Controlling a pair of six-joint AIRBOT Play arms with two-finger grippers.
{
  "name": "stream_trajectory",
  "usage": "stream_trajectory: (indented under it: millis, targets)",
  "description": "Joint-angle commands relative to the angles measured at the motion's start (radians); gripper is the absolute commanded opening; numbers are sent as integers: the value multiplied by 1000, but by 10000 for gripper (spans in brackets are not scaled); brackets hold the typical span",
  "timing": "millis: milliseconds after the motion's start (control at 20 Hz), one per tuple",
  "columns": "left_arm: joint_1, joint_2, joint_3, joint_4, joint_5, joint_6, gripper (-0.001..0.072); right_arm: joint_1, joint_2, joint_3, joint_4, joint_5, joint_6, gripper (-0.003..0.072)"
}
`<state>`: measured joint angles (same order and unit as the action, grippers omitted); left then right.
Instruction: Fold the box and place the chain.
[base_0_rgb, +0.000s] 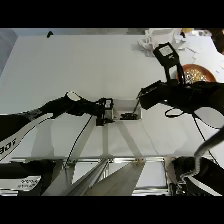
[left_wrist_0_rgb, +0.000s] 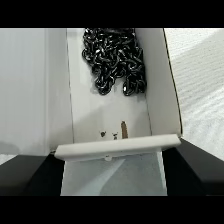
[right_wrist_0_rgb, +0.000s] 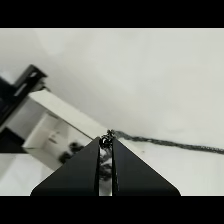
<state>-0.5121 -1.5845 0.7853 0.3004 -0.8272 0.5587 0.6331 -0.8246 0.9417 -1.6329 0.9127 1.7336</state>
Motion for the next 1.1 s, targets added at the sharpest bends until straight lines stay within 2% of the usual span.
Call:
stream_trajectory:
  millis: [0, 250, 350, 450, 600, 700, 800, 950, 1050]
  targets:
    - [0, 0, 1, 0, 0, 0, 12, -27, 59, 0, -120, 84, 70, 22]
    - [0, 0, 1, 0, 0, 0, 12, -51, 84, 0, -97, 244, 64, 22]
    - [0, 0, 1, 0, 0, 0, 12, -51, 84, 0, -27, 253, 35, 23]
    - [0, 0, 1, 0, 0, 0, 12, -51, 79, 0, 113, 214, -27, 23]
    - [0, 0, 1, 0, 0, 0, 12, -51, 49, -1, 315, 91, -140, 23]
    - [0, 0, 1, 0, 0, 0, 12, -51, -1, -3, 326, 32, -146, 23]
    - [0, 0, 1, 0, 0, 0, 12, -51, -64, -16, 347, 25, -157, 23]
    - [0, 0, 1, 0, 0, 0, 12, -50, -140, -78, 463, -13, -256, 24]
    - [0, 0, 1, 0, 0, 0, 12, -50, -178, -116, 467, -40, -256, 24]
